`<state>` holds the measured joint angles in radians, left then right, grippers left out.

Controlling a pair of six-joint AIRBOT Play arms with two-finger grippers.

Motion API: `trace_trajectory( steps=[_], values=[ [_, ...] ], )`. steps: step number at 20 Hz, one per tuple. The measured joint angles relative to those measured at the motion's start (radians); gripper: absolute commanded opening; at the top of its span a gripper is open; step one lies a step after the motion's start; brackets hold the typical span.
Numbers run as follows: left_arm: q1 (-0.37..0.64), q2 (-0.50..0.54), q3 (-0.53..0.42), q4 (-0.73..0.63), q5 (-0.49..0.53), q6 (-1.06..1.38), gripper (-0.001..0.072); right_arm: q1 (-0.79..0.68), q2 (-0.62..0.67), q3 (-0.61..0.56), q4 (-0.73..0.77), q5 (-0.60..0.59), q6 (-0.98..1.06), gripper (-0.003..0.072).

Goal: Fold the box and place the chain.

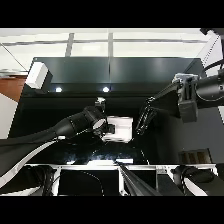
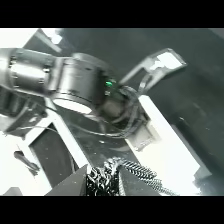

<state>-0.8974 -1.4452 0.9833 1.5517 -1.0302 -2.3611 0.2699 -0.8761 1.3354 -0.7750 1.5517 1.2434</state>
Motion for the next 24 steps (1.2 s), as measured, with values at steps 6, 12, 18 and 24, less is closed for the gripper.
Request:
trace_trajectory(
  steps=[6, 12, 18, 24],
  values=[
    [0.000, 0.000, 0.000, 0.000, 0.001, 0.000, 0.0024, 0.077, -0.046, 0.000, 0.072, -0.068, 0.006, 0.0036],
    [0.000, 0.000, 0.000, 0.000, 0.001, 0.000, 0.0024, 0.122, -0.115, -0.014, -0.016, -0.087, 0.008, 0.0036],
    [0.000, 0.000, 0.000, 0.000, 0.001, 0.000, 0.0024, 0.130, -0.130, -0.101, -0.092, -0.068, 0.010, 0.0037],
    [0.000, 0.000, 0.000, 0.000, 0.000, 0.000, 0.0024, 0.150, -0.134, -0.225, -0.092, -0.119, 0.020, 0.0036]
  ],
)
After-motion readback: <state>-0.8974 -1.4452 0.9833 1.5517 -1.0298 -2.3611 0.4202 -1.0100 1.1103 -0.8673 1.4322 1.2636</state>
